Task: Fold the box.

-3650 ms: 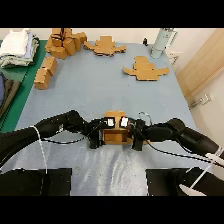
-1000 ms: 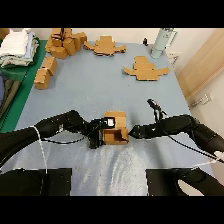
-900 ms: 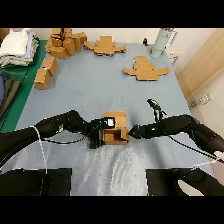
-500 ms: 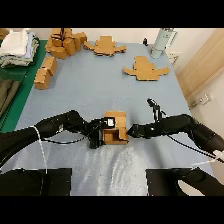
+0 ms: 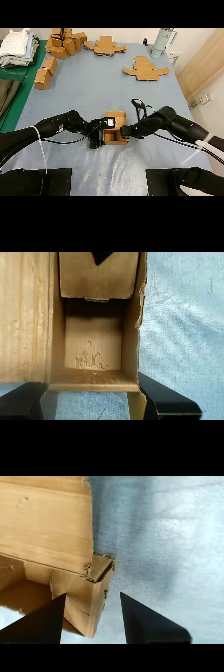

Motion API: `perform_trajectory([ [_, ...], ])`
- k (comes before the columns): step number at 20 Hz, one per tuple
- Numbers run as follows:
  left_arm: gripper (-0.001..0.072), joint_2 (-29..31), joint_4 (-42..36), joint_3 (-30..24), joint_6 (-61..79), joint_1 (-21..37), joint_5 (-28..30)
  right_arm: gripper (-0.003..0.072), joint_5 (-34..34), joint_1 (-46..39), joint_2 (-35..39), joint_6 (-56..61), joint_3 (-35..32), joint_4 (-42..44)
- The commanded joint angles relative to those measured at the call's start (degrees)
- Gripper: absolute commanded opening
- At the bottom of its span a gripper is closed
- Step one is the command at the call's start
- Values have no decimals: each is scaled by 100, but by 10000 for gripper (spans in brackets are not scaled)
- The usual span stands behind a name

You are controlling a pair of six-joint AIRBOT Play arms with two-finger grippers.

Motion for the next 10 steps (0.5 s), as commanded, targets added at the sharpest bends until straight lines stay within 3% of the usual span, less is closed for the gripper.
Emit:
perform_trajectory([
  [1, 472, -2, 2, 0, 2, 7, 0, 518, -728, 688, -732, 1460, 748, -1185],
  [5, 472, -2, 2, 0, 0, 7, -2, 518, -1401, 1047, -1567, 1926, 1419, -1373],
  [10, 472, -2, 2, 0, 2, 4, 0, 491, -1818, 1110, -1735, 2479, 1545, -1602],
])
